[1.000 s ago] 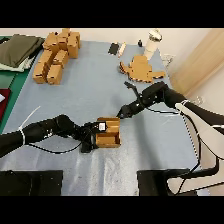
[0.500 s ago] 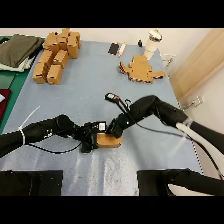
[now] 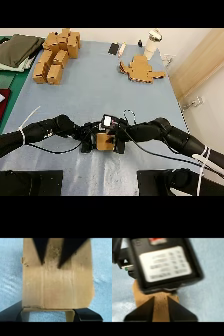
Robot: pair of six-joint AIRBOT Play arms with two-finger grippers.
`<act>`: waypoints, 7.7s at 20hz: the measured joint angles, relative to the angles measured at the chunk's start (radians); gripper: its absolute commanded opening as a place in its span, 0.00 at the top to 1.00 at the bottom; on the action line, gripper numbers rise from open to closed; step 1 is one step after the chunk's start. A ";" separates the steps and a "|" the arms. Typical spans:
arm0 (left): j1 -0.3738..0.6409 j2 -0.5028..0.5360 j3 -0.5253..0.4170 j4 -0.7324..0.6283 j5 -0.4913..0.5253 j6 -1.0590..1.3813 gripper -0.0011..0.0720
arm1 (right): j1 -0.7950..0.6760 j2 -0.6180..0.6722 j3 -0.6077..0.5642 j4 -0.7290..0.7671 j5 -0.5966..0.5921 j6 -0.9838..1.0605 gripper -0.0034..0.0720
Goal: Fold the box.
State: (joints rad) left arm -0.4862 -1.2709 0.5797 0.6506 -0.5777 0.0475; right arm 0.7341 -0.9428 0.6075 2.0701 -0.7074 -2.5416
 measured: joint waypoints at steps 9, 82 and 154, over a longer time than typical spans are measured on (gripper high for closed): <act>0.000 0.000 0.000 0.000 0.000 0.000 0.55 | 0.056 0.106 -0.101 -0.035 0.099 -0.183 0.26; 0.000 0.000 0.000 0.000 0.000 0.000 0.55 | 0.051 0.267 -0.336 0.127 0.349 1.320 0.95; 0.964 -0.264 0.415 0.275 0.157 -0.596 0.01 | -0.099 0.101 -0.009 -0.435 -0.208 1.715 0.95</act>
State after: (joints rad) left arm 0.4774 -1.5349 0.9943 0.9257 -0.4206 -0.5488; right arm 0.6350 -0.8421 0.5983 1.6348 -0.9150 -0.8268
